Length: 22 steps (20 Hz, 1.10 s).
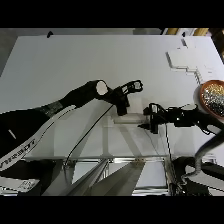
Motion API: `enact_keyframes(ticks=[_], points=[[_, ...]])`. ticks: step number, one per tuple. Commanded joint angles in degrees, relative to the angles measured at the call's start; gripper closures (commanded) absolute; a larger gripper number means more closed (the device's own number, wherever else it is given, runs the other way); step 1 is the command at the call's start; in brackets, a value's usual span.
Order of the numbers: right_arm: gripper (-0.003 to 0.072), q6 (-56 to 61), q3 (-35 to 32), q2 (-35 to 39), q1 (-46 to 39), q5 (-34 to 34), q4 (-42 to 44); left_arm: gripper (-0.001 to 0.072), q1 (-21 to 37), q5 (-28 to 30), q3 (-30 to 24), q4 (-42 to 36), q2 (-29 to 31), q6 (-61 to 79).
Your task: Fold the box and place the chain.
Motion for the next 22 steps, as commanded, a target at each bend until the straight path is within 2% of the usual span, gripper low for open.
enact_keyframes(ticks=[1,4,7,9,11,15,17,18,22], points=[[0.0289,-0.15,0.02,0.02,0.04,0.02,0.00,0.0705,0.57,-2.64,0.35,1.38,0.66,-0.04],[0.0289,-0.15,0.02,0.02,0.04,0.02,0.00,0.0705,1.79,-6.86,0.35,7.13,6.71,-3.02],[0.0289,-0.15,0.02,0.02,0.04,0.04,0.00,0.0709,2.80,-16.55,0.28,15.87,11.74,-7.17],[0.0289,-0.15,0.02,0.02,0.04,0.04,0.00,0.0709,3.50,-23.78,0.04,19.02,12.83,-7.61],[0.0289,-0.15,0.02,0.02,0.04,0.04,0.00,0.0709,3.85,-27.06,-1.60,19.32,12.85,-6.08],[0.0289,-0.15,0.02,0.02,0.04,0.04,0.00,0.0685,3.82,-24.61,-8.76,17.07,12.85,2.27],[0.0289,-0.15,0.02,0.02,0.04,0.04,0.00,0.0569,3.87,-21.40,-11.89,15.02,12.85,7.96],[0.0289,-0.15,0.02,0.02,0.04,0.04,0.00,0.0539,3.87,-18.84,-13.22,13.66,12.85,9.88],[0.0289,-0.15,0.02,0.02,0.04,0.04,0.00,0.0538,3.61,-11.32,-16.20,8.41,12.83,14.40]])
